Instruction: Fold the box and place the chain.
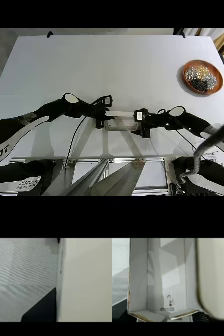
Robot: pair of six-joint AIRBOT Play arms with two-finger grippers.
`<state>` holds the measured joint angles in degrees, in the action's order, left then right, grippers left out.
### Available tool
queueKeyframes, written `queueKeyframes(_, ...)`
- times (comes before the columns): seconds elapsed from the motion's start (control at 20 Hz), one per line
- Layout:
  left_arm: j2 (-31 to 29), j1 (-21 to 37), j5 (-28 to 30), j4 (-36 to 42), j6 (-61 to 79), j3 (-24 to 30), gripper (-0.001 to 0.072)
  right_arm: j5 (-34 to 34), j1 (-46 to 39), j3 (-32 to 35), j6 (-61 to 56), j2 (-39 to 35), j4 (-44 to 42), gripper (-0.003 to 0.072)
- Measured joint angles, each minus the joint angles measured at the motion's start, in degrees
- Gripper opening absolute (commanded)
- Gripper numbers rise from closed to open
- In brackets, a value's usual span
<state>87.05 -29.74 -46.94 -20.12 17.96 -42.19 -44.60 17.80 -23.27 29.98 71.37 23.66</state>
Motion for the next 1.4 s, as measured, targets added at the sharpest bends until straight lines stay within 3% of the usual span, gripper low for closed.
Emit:
queueKeyframes(0.3,0.0,0.0,0.0,0.02,0.0,0.0,0.0011,-0.85,-0.79,0.0,-0.13,-0.44,-1.7,0.0634)
queueKeyframes(0.35,0.0,0.0,0.02,0.02,0.0,0.0,0.0011,-0.63,-0.81,0.0,-0.13,-0.48,-1.95,0.0601)
queueKeyframes(0.4,0.0,0.0,0.04,0.02,0.0,0.0,0.0011,-0.33,-0.81,0.0,-0.11,-0.48,-2.23,0.0511)
queueKeyframes(0.95,0.0,0.0,0.0,-0.02,0.04,0.0,0.0011,1.46,-0.76,-0.04,0.11,0.0,0.48,0.0491)
queueKeyframes(1.2,0.0,0.0,-0.04,-0.04,0.04,0.0,0.0011,1.55,-0.76,-0.04,0.07,0.02,1.2,0.0396)
queueKeyframes(1.4,0.02,0.0,-0.07,-0.04,0.04,0.0,0.0011,1.62,-0.76,-0.07,0.07,0.02,1.42,0.0401)
